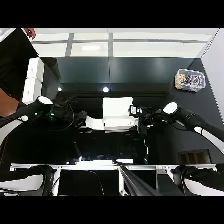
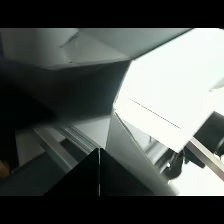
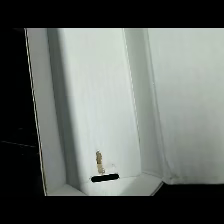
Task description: Fold the box and place the chain.
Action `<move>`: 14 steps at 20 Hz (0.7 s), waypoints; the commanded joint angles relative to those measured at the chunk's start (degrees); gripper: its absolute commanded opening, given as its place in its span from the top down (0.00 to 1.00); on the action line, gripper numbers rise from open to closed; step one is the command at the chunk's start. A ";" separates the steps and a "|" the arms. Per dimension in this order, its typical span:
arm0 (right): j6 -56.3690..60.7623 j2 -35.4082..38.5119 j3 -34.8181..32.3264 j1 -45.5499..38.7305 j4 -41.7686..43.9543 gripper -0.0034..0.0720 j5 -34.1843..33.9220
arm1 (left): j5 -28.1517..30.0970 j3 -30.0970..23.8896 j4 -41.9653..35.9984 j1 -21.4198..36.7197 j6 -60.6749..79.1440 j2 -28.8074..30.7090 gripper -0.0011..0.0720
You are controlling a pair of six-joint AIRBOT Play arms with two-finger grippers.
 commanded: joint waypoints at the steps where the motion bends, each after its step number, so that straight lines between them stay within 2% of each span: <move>1: 0.02 -0.02 0.02 0.04 0.00 0.56 0.00 | -5.01 1.90 0.09 -0.24 1.03 -0.11 0.81; 3: 0.02 -0.02 0.02 0.04 0.00 0.56 0.00 | -5.20 3.17 0.13 -0.35 0.85 -0.11 0.38; 4: 0.02 -0.02 0.02 0.04 0.00 0.56 0.00 | -5.22 3.98 0.13 -0.35 0.79 -0.11 0.26; 5: 0.02 -0.02 0.02 0.04 0.00 0.56 0.00 | -5.27 4.83 0.13 -0.37 0.79 -0.11 0.21; 6: 0.02 -0.02 0.02 0.04 0.00 0.56 0.00 | -5.42 5.62 0.11 -0.55 0.79 -0.11 0.10; 7: 0.02 -0.02 0.02 0.04 0.00 0.56 0.00 | -5.53 6.54 0.07 -1.01 0.44 -0.11 0.04; 8: 0.02 -0.02 0.02 0.04 0.00 0.56 0.00 | -5.57 7.37 0.02 -1.81 -0.44 -0.11 0.03; 12: 0.02 -0.02 0.02 0.04 0.00 0.56 0.00 | -2.67 11.06 1.70 -7.58 -6.45 -0.11 0.03; 14: 0.02 -0.02 0.02 0.04 0.00 0.56 0.00 | -1.88 13.05 2.56 -9.81 -8.33 -0.11 0.06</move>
